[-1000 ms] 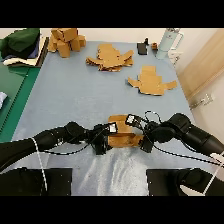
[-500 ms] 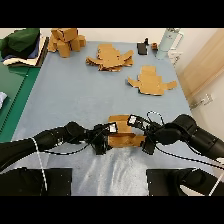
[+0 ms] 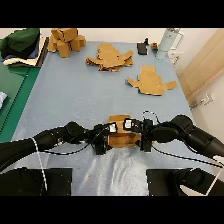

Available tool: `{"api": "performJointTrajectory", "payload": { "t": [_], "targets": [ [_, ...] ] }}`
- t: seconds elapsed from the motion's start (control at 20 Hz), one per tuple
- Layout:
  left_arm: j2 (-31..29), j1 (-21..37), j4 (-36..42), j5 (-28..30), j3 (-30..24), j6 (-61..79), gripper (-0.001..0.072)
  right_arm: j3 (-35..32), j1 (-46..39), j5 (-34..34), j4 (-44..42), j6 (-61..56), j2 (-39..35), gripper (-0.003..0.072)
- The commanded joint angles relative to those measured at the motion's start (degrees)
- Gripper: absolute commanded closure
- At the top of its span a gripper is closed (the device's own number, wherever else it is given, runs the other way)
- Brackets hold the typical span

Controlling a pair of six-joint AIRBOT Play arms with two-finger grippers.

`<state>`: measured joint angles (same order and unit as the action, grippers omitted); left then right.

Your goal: Fold the box.

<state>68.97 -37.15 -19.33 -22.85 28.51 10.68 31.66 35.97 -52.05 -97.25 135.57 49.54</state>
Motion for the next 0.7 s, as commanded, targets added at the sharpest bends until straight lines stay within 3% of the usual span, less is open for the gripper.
{"api": "performJointTrajectory", "payload": {
  "t": [0.0, 0.15, 0.2, 0.3, 0.5, 0.65],
  "targets": [
    [-0.04, -0.02, 0.0, -0.09, 0.04, 0.0, 0.0203, -0.22, 0.07, 1.05, -3.58, 2.51, 0.74, 0.0127],
    [-0.02, -0.02, 0.0, -0.09, 0.04, 0.0, 0.0203, -1.75, 0.04, 2.12, -4.63, 2.54, 0.74, 0.013],
    [-0.02, -0.02, 0.0, -0.09, 0.04, 0.0, 0.0203, -2.23, 0.04, 2.82, -4.66, 2.71, 0.74, 0.0182],
    [-0.04, -0.02, 0.0, -0.09, 0.04, 0.0, 0.0203, -2.84, 0.07, 3.19, -6.47, 2.99, 0.74, 0.0413],
    [-0.02, -0.02, 0.0, -0.09, 0.04, 0.0, 0.0203, -3.19, 0.07, 5.11, -6.47, 3.15, 0.74, 0.0542],
    [-0.02, -0.02, 0.0, -0.09, 0.04, 0.0, 0.0203, -3.19, 0.15, 7.39, -6.56, 3.61, 0.76, 0.0543]
  ]
}}
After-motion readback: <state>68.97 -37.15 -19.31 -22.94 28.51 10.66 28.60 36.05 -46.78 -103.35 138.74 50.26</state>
